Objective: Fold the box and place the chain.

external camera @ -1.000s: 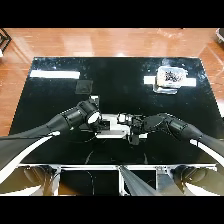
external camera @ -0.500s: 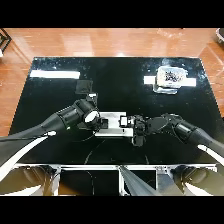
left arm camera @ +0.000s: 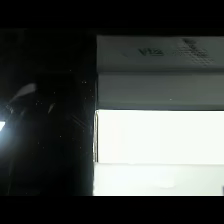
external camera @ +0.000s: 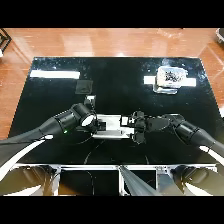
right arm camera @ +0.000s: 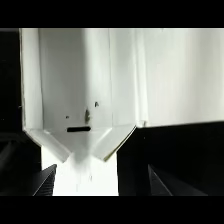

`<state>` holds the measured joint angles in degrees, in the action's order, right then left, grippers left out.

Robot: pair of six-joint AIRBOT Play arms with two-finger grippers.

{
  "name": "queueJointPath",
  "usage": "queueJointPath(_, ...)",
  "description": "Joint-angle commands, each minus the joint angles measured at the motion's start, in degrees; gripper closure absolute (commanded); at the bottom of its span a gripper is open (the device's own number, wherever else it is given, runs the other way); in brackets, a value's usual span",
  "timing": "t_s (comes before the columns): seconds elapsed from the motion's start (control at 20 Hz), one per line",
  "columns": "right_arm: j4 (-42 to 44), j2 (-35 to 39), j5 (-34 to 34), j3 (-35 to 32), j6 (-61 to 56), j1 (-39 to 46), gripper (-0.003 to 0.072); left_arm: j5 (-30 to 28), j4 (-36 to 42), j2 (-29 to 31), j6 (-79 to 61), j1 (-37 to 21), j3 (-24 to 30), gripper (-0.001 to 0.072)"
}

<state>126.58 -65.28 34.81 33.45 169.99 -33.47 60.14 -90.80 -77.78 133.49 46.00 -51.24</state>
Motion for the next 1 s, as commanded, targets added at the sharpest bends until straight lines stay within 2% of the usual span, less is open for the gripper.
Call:
queueJointPath(0.0,2.4,-1.7,-1.7,0.0,1.1,-1.0,0.0113,-1.2,0.0,0.0,-1.1,0.0,0.5,0.0691)
queueJointPath(0.3,2.6,-1.8,-1.4,0.0,1.1,-4.0,0.0116,-1.2,0.0,0.0,-1.1,0.0,0.5,0.0690)
queueJointPath(0.45,2.9,-1.8,-1.3,0.0,1.1,-4.9,0.0379,-1.2,0.0,0.0,-1.1,0.0,0.5,0.0690)
queueJointPath(0.65,3.9,-1.8,-1.6,0.0,1.1,-4.9,0.0391,-1.2,0.0,0.0,-1.1,0.0,0.5,0.0690)
queueJointPath(0.7,4.2,-1.8,-1.6,0.0,1.0,-4.9,0.0467,-1.2,0.0,0.0,-1.1,0.0,0.5,0.0690)
queueJointPath(0.75,5.4,-1.8,-1.7,0.0,1.0,-4.9,0.0509,-1.2,0.0,0.0,-1.1,0.0,0.5,0.0690)
queueJointPath(0.95,9.1,-2.8,-4.9,0.0,1.0,-5.2,0.0509,-1.7,0.2,-0.2,-1.1,0.0,0.5,0.0690)
